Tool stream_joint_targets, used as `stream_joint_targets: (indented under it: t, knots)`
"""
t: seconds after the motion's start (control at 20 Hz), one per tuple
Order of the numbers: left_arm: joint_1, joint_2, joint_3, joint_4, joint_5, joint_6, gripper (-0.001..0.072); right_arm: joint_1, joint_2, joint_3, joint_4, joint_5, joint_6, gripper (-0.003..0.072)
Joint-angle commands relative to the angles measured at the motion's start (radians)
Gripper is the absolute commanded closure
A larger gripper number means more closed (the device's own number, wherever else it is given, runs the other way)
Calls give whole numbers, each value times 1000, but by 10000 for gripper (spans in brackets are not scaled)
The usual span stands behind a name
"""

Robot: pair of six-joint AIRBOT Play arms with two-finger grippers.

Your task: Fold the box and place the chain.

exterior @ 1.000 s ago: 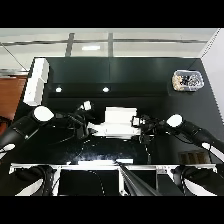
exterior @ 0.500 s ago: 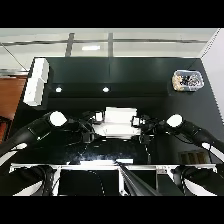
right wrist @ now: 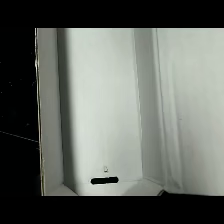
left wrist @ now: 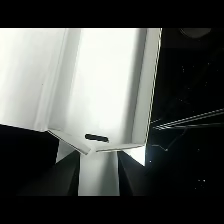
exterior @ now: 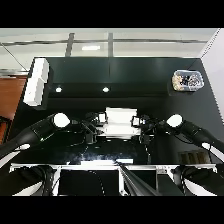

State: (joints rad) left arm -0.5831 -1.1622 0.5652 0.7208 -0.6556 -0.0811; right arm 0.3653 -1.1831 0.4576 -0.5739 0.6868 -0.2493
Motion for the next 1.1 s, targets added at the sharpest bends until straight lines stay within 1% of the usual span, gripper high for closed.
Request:
stream_joint_targets:
  t: [0.0, 0.15, 0.25, 0.4, 0.5, 0.6, 0.7, 0.75, 0.8, 0.85, 0.9, 0.95, 1.0, 1.05]
  knots:
    - [-2, -2, 1, -47, 9, 0, 432, 0, 0, 1, 0, 0, 0, 492]
    - [-2, -19, 1, -121, 10, 4, 437, 0, 0, 1, 0, 0, 0, 492]
    - [-8, -44, 1, -196, 9, 35, 549, 0, 0, 1, 0, 0, 0, 492]
    - [-58, -84, 1, -288, 29, 116, 558, 0, 0, 1, 0, 0, 0, 492]
    - [-77, -93, 1, -288, 71, 115, 565, 0, 0, 1, 0, 0, 1, 492]
    - [-76, -92, 1, -287, 80, 115, 645, 0, 0, 1, 0, 0, 1, 491]
    - [-76, -92, 1, -284, 80, 115, 641, 0, 0, 1, 0, 0, 1, 491]
    - [-76, -92, 1, -284, 80, 115, 631, 0, 0, 1, 0, 0, 1, 491]
    - [-76, -92, 1, -285, 80, 115, 490, 0, 0, 1, 0, -2, 2, 491]
    - [-76, -92, 1, -285, 80, 115, 374, 0, 0, 1, 0, -3, 4, 491]
    - [-76, -92, 1, -284, 79, 115, 368, 0, 0, 1, 0, -5, 5, 491]
    - [-76, -92, 1, -285, 79, 115, 382, 0, 0, 1, 1, -8, 6, 491]
    - [-76, -90, 1, -284, 76, 115, 598, 0, 0, 1, 1, -8, 6, 491]
    - [-76, -84, 1, -283, 76, 115, 678, 0, 0, 1, 1, -8, 6, 492]
